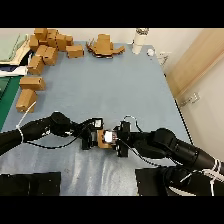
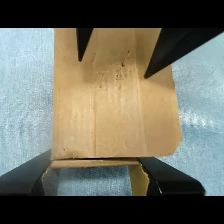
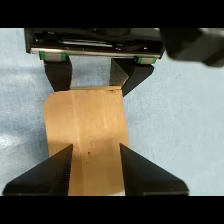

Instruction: Fold the box.

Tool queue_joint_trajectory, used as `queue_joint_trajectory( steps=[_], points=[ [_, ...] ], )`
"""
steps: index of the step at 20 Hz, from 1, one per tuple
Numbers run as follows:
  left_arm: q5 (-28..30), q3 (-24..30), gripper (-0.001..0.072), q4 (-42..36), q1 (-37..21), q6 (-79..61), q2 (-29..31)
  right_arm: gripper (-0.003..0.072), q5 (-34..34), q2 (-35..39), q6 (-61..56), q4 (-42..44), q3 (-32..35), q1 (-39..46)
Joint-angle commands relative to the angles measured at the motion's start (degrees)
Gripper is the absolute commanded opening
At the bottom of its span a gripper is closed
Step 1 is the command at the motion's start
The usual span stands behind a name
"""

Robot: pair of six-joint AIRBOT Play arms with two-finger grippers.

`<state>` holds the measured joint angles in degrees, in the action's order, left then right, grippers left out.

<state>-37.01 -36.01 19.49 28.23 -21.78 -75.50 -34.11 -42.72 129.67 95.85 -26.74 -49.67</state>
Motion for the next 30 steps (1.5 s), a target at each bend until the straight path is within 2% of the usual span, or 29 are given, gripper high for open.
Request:
queue_joint_trajectory(
  steps=[1,5,11,18,22,30],
  points=[
    [0.0,0.0,0.0457,0.0,0.0,0.0,0.0,0.0459,-0.8,-0.2,-0.3,3.4,0.0,-0.1],
    [0.0,0.0,0.0457,0.0,0.0,0.0,0.0,0.0458,-1.9,-0.2,-0.2,3.3,0.0,-0.1],
    [0.0,0.0,0.0457,0.0,0.0,0.0,0.0,0.0460,-0.6,-0.1,-1.8,-4.3,0.0,-2.2],
    [0.0,0.0,0.0457,0.0,0.0,0.0,0.0,0.0460,-1.0,-0.2,-25.7,-30.4,0.5,-15.1],
    [0.0,0.0,0.0457,0.0,0.0,0.0,0.0,0.0460,-0.5,-3.2,-32.7,-39.8,1.4,-15.9],
    [0.0,0.0,0.0457,0.0,0.0,0.0,0.0,0.0460,0.6,-3.8,-33.3,-39.3,1.5,-17.6]
  ],
)
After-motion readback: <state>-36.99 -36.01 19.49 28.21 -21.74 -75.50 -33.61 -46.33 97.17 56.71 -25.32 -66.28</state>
